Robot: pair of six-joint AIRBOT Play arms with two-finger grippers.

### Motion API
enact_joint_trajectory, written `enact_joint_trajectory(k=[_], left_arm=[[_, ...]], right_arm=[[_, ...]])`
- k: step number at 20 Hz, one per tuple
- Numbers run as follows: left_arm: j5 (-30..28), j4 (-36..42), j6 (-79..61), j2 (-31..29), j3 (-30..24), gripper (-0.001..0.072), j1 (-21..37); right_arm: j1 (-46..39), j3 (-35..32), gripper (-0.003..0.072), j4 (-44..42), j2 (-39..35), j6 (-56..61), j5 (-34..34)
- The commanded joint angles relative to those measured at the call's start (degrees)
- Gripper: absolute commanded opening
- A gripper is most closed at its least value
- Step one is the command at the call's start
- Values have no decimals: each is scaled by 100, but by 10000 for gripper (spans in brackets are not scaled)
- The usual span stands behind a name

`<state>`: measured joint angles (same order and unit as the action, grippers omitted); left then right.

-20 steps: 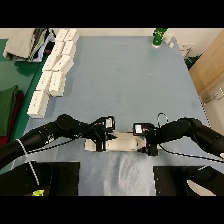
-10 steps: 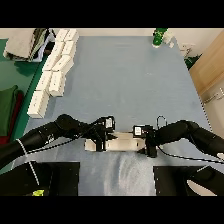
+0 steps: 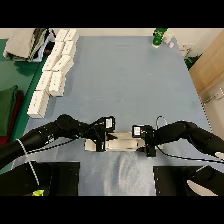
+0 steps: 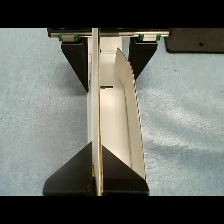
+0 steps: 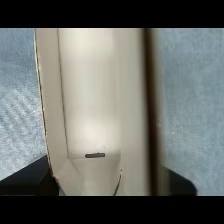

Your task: Fold the box.

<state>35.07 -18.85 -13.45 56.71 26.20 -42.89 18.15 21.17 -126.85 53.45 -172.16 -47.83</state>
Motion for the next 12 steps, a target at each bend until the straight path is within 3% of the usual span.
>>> enact_joint_trajectory(k=[1,3,5,12], left_arm=[[-4,-2,-2,0,7,13,2],[-4,-2,-2,0,7,13,2],[-4,-2,-2,0,4,13,2],[-4,-2,-2,0,4,13,2]], right_arm=[[15,-7,494,20,15,7,0],[13,-7,515,17,15,7,7],[2,-7,587,4,7,24,9],[2,-7,592,-24,-129,129,-55]])
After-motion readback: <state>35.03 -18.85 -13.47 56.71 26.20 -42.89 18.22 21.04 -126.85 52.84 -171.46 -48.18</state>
